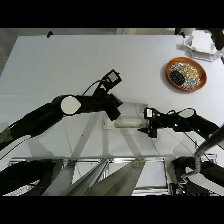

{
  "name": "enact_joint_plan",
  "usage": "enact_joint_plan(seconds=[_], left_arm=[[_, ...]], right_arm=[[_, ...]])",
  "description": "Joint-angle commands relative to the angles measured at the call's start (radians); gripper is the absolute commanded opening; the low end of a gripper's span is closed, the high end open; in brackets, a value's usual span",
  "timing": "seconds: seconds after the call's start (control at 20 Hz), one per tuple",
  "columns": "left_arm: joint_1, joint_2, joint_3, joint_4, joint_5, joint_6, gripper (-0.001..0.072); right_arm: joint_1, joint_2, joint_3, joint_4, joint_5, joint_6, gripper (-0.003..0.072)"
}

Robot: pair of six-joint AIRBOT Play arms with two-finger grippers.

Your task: Fold the box and place the chain.

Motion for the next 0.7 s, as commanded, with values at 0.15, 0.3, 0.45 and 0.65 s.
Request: enact_joint_plan(seconds=[0.15,0.3,0.45,0.65], left_arm=[[-0.002,0.058,-0.138,0.043,-0.124,0.051,0.0001],[-0.006,0.055,-0.173,0.045,-0.132,0.079,0.0002],[-0.006,0.055,-0.175,0.052,-0.132,0.079,0.0002],[-0.006,0.055,-0.175,0.052,-0.133,0.09,0.0002]], right_arm=[[0.0,0.0,0.0,0.001,0.001,0.0,0.032],[0.0,0.0,0.0,0.001,0.001,0.0,0.032],[0.0,0.0,0.0,0.001,0.0,0.001,0.032],[0.0,0.0,0.0,0.001,0.0,0.001,0.032]])
